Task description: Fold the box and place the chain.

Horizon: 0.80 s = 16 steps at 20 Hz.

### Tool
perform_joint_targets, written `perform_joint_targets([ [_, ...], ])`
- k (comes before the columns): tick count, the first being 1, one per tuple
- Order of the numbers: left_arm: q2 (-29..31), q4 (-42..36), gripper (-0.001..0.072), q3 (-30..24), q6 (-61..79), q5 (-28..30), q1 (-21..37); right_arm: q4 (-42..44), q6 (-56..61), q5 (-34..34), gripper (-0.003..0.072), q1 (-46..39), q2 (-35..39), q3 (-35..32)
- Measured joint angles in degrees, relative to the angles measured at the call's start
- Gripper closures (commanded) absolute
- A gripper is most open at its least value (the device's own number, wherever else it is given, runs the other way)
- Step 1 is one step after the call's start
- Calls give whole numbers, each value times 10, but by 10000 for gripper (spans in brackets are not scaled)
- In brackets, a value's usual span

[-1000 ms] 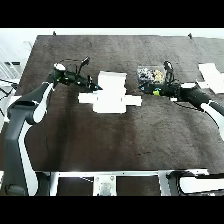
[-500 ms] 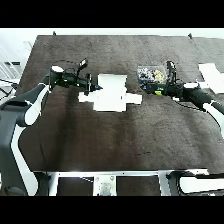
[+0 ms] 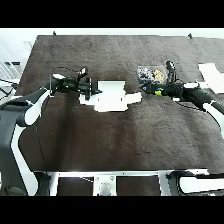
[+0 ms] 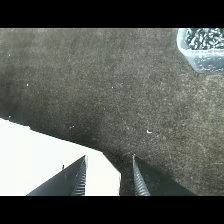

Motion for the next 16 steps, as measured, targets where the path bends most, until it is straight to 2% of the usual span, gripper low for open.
perform_joint_targets([
  [1, -4, -4, 692, -1, 6, -4, 0, 0, 0, 1, 298, 0, 0, 0],
  [16, -21, 3, 691, -2, 43, -3, 0, 0, -2, 3, 298, 0, 0, -21],
])
